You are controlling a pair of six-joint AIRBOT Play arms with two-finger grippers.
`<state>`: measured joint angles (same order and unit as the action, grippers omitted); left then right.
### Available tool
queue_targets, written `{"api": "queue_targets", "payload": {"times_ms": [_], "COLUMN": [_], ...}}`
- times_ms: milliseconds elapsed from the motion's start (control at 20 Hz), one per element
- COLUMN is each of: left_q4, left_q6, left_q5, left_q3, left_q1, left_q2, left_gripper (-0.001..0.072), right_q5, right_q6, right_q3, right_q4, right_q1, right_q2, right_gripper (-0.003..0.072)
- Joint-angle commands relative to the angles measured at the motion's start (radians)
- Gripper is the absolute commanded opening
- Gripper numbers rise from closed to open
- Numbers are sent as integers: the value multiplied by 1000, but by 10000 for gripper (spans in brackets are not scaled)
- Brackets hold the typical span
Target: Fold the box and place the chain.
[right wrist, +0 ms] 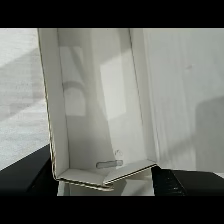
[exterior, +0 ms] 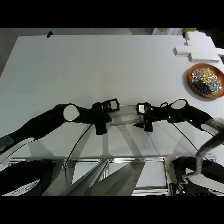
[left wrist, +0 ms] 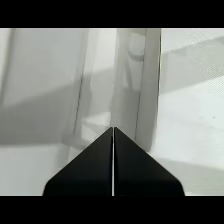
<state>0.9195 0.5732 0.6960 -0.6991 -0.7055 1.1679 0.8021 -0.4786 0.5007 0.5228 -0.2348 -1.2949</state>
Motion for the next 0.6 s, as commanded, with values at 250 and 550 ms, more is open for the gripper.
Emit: {"api": "queue_targets", "payload": {"times_ms": [250, 550], "left_q4": [431, 155], "left_q6": [1006, 1054], "left_q5": [314, 157], "left_q3": [24, 149], "left_q1": [192, 211], "left_q2": [-265, -100], "left_gripper": [5, 10], "right_q5": [1, 1], "right_q6": [-1, -1], "right_q3": [0, 0], "right_q4": [0, 0], "right_q1": [0, 0], "right_q2": [0, 0], "right_gripper": [409, 409]}}
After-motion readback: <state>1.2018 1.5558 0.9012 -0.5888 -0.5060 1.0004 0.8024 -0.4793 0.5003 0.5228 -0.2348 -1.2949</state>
